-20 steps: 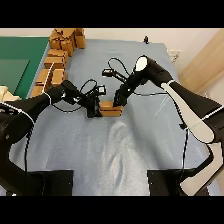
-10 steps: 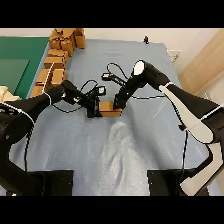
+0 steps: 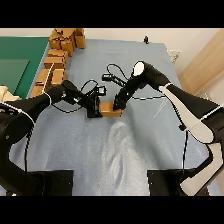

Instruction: Fold the box.

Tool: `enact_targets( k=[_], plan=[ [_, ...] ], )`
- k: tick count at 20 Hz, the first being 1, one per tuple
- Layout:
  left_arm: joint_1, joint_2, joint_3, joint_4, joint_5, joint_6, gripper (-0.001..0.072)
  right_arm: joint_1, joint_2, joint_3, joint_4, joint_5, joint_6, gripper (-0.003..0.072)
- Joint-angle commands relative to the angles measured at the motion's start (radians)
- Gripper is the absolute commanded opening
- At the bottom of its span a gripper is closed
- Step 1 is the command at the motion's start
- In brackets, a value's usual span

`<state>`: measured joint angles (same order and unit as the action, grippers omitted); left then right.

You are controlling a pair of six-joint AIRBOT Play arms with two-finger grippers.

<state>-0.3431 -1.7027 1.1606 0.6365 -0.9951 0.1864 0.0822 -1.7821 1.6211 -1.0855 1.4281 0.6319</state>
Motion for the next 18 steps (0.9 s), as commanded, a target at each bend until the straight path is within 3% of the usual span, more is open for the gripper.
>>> enact_targets(
  k=[1, 18],
  plan=[
    [0.0, 0.0, 0.0, -0.001, 0.001, -0.001, 0.0397, 0.001, -0.002, 0.0, 0.0, -0.024, 0.023, 0.0107],
    [0.001, 0.0, 0.0, 0.0, 0.001, -0.001, 0.0397, -0.069, 0.074, 0.002, 0.003, -0.136, 0.154, 0.0097]
  ],
)
